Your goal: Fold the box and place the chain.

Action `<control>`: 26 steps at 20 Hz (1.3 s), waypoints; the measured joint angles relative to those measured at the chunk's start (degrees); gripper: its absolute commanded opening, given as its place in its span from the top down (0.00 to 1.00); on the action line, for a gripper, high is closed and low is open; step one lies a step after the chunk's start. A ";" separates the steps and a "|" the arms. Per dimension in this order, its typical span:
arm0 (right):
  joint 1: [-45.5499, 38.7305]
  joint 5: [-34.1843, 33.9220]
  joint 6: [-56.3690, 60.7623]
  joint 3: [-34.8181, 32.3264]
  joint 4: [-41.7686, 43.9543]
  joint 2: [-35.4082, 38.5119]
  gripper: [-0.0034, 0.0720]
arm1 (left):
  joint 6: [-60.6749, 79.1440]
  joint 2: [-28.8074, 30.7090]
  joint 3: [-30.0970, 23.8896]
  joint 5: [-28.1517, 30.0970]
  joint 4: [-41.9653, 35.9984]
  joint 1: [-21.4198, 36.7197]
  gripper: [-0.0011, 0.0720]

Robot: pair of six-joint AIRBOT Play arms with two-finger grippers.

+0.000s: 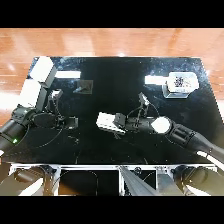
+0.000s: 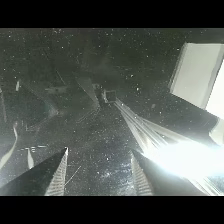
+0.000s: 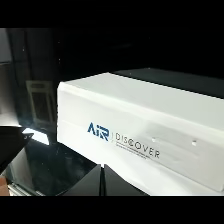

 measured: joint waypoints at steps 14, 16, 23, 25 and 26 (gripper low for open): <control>0.90 1.84 -1.86 0.57 -0.02 -4.00 0.91 | 0.00 0.00 0.00 -0.02 -0.02 0.00 0.29; 0.90 1.81 -1.92 0.59 -0.07 -4.22 0.91 | 0.00 0.00 0.00 -0.02 -0.02 0.00 0.29; 0.90 2.78 -2.93 1.86 -0.57 -4.48 0.91 | 0.00 0.00 0.00 -0.04 -0.02 0.00 0.29; 0.81 3.06 -3.39 2.82 -0.39 -4.50 0.91 | 0.00 0.00 0.00 -0.04 -0.02 0.00 0.29; 0.72 3.41 -3.50 3.19 -0.39 -4.50 0.91 | 0.00 0.00 0.00 -0.02 -0.02 0.00 0.29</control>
